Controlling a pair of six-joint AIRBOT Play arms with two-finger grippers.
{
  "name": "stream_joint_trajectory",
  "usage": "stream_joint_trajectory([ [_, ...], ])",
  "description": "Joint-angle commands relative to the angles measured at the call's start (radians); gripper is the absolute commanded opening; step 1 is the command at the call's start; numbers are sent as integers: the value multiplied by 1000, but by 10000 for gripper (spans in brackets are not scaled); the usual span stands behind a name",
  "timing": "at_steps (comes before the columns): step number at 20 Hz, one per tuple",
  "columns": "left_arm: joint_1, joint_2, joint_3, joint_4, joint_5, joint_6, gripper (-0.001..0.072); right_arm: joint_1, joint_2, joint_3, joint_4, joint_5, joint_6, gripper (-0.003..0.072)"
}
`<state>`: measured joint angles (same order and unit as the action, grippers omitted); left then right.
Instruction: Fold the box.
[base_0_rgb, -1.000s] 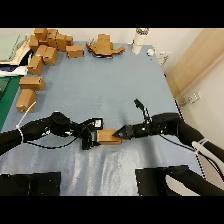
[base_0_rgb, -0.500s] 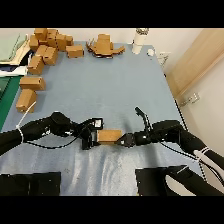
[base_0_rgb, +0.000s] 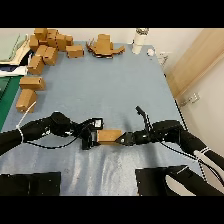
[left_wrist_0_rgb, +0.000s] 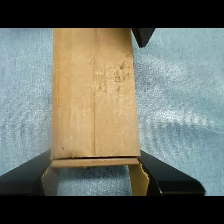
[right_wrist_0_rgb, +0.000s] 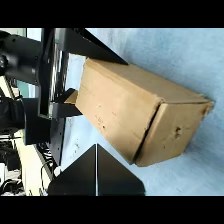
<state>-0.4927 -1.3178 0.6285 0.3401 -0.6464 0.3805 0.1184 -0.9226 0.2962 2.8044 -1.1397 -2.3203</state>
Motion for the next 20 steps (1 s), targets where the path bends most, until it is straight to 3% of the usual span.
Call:
stream_joint_trajectory([
  [1, 0, 0, 1, 0, 0, 0, 457, 1, 1, 0, 4, 24, 0, 3],
  [20, 0, 0, 1, 0, 0, 0, 457, 1, -1, -4, -27, 67, 1, 3],
])
